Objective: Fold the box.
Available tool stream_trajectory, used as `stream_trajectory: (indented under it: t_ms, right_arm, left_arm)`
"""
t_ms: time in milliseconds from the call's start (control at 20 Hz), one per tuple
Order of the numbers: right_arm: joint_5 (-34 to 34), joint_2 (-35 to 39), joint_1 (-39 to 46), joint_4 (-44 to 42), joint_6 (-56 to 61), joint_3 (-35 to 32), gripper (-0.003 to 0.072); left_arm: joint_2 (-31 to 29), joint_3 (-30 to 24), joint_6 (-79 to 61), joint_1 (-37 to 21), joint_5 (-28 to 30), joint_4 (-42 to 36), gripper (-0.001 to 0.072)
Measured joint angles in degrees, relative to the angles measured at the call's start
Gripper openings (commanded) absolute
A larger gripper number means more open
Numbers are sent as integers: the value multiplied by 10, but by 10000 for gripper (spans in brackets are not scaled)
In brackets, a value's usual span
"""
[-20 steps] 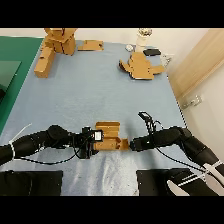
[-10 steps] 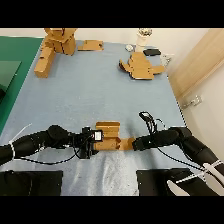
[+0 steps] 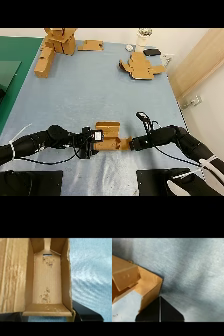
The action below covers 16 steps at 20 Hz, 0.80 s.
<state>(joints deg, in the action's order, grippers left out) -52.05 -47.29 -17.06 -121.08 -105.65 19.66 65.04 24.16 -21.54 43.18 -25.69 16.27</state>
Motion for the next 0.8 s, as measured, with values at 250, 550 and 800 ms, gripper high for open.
stream_trajectory:
  t_ms: [250, 550, 800]
  right_arm:
    - [-26, 37, 0, -11, 2, 6, 6]
    - [-42, 51, 0, -58, 6, 14, 257]
    - [-44, 53, -1, -86, 6, 28, 378]
  left_arm:
    - [0, 0, 0, 0, 0, 0, 589]
    - [0, 0, 0, 0, 0, 0, 590]
    - [0, 0, 0, 0, 0, 0, 589]
